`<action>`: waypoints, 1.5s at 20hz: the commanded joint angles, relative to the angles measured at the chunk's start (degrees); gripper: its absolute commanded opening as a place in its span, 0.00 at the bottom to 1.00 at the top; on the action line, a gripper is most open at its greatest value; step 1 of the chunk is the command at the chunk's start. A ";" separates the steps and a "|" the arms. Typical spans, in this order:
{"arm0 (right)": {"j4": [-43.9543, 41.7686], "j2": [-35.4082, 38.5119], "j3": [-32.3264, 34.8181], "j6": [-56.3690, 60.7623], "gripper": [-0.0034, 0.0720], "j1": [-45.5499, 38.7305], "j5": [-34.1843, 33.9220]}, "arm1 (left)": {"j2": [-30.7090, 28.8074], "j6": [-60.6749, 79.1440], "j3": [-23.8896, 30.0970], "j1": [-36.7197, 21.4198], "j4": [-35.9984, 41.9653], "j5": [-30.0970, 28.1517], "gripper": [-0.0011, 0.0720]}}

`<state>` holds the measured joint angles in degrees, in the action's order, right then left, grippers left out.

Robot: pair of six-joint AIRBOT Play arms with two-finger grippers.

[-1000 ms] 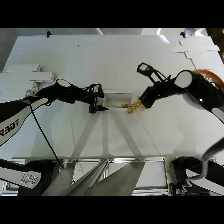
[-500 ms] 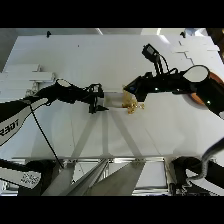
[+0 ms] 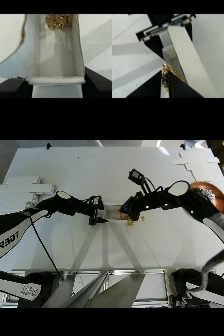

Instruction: Fold the box and place the chain.

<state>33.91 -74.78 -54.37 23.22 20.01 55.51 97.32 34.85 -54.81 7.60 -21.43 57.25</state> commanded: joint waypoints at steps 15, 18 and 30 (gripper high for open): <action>24.26 9.66 0.00 5.46 0.44 -4.52 3.74 | -0.02 0.02 -0.07 0.02 -0.02 -0.02 0.46; 29.14 8.87 1.01 5.44 0.49 -8.00 6.21 | -0.02 0.02 -0.07 0.02 -0.02 -0.04 0.46; 18.08 -7.87 5.16 -22.43 0.76 -8.28 -4.31 | -0.02 0.02 -0.07 0.02 -0.02 -0.02 0.46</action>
